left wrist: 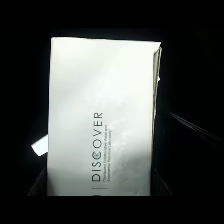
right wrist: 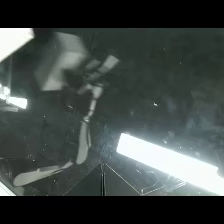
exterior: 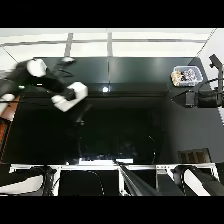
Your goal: Fold the box and place the chain.
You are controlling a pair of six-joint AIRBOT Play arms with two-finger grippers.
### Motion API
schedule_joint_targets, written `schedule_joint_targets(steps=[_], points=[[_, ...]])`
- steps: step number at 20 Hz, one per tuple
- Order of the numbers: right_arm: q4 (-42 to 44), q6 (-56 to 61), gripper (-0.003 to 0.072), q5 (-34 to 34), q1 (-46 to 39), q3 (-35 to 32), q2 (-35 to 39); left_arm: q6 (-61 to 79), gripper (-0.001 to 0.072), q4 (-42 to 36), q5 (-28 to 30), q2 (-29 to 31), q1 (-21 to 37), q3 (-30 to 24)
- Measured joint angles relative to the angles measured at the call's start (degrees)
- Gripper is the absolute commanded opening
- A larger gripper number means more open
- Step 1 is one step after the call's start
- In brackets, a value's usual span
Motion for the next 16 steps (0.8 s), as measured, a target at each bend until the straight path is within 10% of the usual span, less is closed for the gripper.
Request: schedule_joint_targets(steps=[7, 16], points=[[1.0, 3.1, 0.0019, -1.6, 0.0, 0.0, 0.0, -9.0, 0.0295, 0.7, 1.6, -0.2, 25.9, -0.6], [1.4, 8.5, 0.002, -5.0, 0.1, 0.0, 0.0, -1.2, 0.0296, -2.2, 10.7, -12.7, 29.4, 6.8]])
